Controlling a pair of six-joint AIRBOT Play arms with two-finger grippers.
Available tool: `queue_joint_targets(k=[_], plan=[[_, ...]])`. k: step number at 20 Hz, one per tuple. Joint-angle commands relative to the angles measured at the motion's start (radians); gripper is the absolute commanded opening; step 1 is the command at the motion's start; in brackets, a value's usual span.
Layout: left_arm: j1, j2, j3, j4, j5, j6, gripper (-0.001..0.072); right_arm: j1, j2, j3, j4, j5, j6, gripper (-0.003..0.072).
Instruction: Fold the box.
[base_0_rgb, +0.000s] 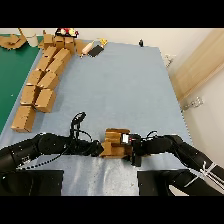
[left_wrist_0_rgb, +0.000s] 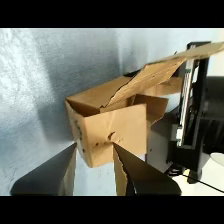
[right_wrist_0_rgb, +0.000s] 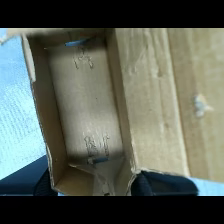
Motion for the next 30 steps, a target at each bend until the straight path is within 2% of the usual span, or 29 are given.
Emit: queue_joint_targets(k=[1, 6, 8, 10, 15, 18, 25, 30], plan=[[-0.002, -0.002, 0.001, -0.039, 0.067, 0.001, 0.0356, 0.000, 0.001, 0.001, 0.000, 0.000, 0.000, 0.0415], [-0.001, -0.059, 0.006, -0.008, -0.047, -0.008, 0.0407, 0.000, 0.001, 0.001, 0.000, 0.000, 0.000, 0.0416], [-0.001, -0.087, 0.042, 0.005, -0.077, -0.009, 0.0435, 0.000, 0.001, 0.001, 0.000, 0.000, 0.000, 0.0415], [-0.008, -0.106, 0.084, 0.064, -0.080, -0.043, 0.0434, 0.000, 0.001, 0.001, 0.000, 0.000, 0.000, 0.0416], [-0.077, -0.135, 0.156, 0.308, -0.090, -0.269, 0.0434, 0.000, 0.001, 0.001, 0.000, 0.000, 0.000, 0.0415], [-0.101, -0.174, 0.217, 0.428, -0.158, -0.359, 0.0434, 0.000, 0.001, 0.001, 0.000, 0.000, 0.000, 0.0416], [-0.151, -0.299, 0.351, 0.533, -0.266, -0.397, 0.0434, 0.000, 0.001, 0.001, 0.000, 0.000, 0.000, 0.0415], [-0.182, -0.333, 0.403, 0.665, -0.313, -0.517, 0.0434, 0.000, 0.001, 0.001, 0.000, -0.001, 0.000, 0.0415]])
